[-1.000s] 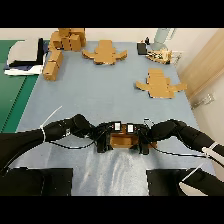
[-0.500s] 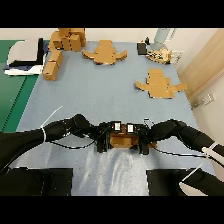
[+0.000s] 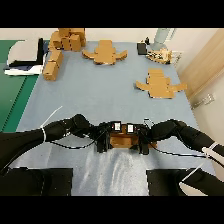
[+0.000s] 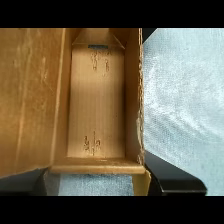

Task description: Fold the box.

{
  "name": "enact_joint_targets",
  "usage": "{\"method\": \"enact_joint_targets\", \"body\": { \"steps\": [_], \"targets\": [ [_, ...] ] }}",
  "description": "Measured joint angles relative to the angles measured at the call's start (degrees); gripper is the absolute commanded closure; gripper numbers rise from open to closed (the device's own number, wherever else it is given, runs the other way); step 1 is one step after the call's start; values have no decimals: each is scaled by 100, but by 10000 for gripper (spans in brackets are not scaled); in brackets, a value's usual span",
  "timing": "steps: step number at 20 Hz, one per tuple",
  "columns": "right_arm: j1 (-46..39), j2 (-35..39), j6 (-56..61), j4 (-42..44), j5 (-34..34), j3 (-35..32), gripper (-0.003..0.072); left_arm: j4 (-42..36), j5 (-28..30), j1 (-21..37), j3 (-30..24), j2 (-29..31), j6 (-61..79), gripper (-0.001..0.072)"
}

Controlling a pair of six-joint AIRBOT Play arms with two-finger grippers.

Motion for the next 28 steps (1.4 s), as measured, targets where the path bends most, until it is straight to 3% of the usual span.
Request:
{"method": "enact_joint_targets", "body": {
  "steps": [12, 13, 14, 21, 28],
  "targets": [
    [0, 0, -2, 4, -2, 0, 213, 0, -7, 0, 0, 0, 2, 222],
    [0, 0, -2, 26, -11, 0, -21, -2, -9, 0, 0, 0, 2, 222],
    [-2, 0, 13, 50, -68, 0, -34, 2, -68, 0, 0, 0, 7, 222],
    [-63, 269, 787, -262, -184, 24, -34, -4, -42, -11, -2, 0, 0, 222],
    [-103, 1421, 2000, -1423, -459, 101, -34, 0, 2, -7, -2, 2, 4, 222]
  ]
}}
